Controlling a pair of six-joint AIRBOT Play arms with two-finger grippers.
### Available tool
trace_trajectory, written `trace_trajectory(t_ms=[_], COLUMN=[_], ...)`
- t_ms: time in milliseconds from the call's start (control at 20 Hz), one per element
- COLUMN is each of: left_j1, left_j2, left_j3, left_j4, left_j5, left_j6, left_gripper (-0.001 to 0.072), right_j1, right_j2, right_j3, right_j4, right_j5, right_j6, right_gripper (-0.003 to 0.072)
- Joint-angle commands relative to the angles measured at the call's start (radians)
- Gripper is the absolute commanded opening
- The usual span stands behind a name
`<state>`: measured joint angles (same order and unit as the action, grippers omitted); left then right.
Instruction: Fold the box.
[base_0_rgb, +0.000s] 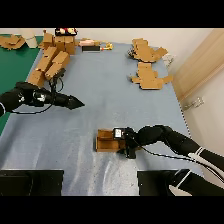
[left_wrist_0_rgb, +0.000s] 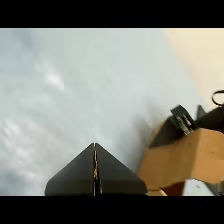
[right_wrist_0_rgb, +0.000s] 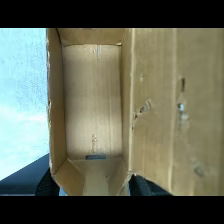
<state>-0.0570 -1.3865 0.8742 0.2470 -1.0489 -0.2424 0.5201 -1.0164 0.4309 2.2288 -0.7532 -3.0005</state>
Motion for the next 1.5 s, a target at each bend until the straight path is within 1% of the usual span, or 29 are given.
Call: trace_trajectory(t_ms=[0,50,100,150,300,350,400,450,500,550,750,850,900,1000,1100,1250,1450], left_j1=[-0.044,-0.089,-0.127,-0.158,-0.220,-0.245,-0.272,-0.301,-0.330,-0.353,-0.437,-0.473,-0.476,-0.478,-0.503,-0.566,-0.629], left_j2=[0.009,0.043,0.081,0.130,0.271,0.293,0.302,0.301,0.298,0.293,0.289,0.289,0.289,0.289,0.289,0.287,0.222], left_j3=[0.016,0.006,-0.025,-0.084,-0.301,-0.349,-0.382,-0.403,-0.415,-0.416,-0.416,-0.416,-0.416,-0.416,-0.416,-0.415,-0.394], left_j4=[-0.048,0.026,0.078,0.091,0.053,0.040,0.042,0.043,0.043,0.051,0.161,0.246,0.266,0.260,0.239,0.194,0.194], left_j5=[0.070,0.077,0.103,0.140,0.215,0.223,0.224,0.235,0.248,0.251,0.200,0.209,0.219,0.245,0.279,0.377,0.387], left_j6=[0.229,0.231,0.233,0.276,0.595,0.709,0.772,0.797,0.796,0.789,0.615,0.576,0.560,0.516,0.510,0.503,0.454], left_gripper=[0.0012,0.0011,0.0011,0.0011,0.0012,0.0013,0.0016,0.0263,0.0663,0.0692,0.0692,0.0692,0.0692,0.0693,0.0693,0.0693,0.0693], right_j1=[-0.001,-0.001,-0.001,-0.001,-0.001,-0.001,-0.001,-0.001,-0.001,-0.001,-0.001,-0.001,-0.001,-0.001,-0.001,-0.001,-0.001], right_j2=[0.000,0.000,0.000,0.000,0.000,0.000,0.000,0.000,0.000,0.000,0.000,0.000,0.000,0.000,0.000,0.000,0.000], right_j3=[0.000,0.000,0.000,0.000,0.000,0.000,0.000,0.000,0.000,0.000,0.000,0.000,0.000,0.000,0.000,0.000,0.000], right_j4=[-0.037,-0.037,-0.037,-0.036,-0.036,-0.034,-0.034,-0.034,-0.034,-0.034,-0.034,-0.034,-0.034,-0.034,-0.034,-0.034,-0.034], right_j5=[0.019,0.019,0.018,0.018,0.019,0.018,0.018,0.018,0.018,0.019,0.019,0.019,0.018,0.019,0.019,0.019,0.019], right_j6=[0.000,0.000,0.000,0.000,0.000,0.000,0.000,0.000,0.000,0.000,0.000,0.000,0.000,0.000,0.000,0.000,0.000], right_gripper=[0.0445,0.0445,0.0445,0.0445,0.0446,0.0446,0.0446,0.0445,0.0445,0.0445,0.0445,0.0445,0.0445,0.0446,0.0445,0.0446,0.0446])
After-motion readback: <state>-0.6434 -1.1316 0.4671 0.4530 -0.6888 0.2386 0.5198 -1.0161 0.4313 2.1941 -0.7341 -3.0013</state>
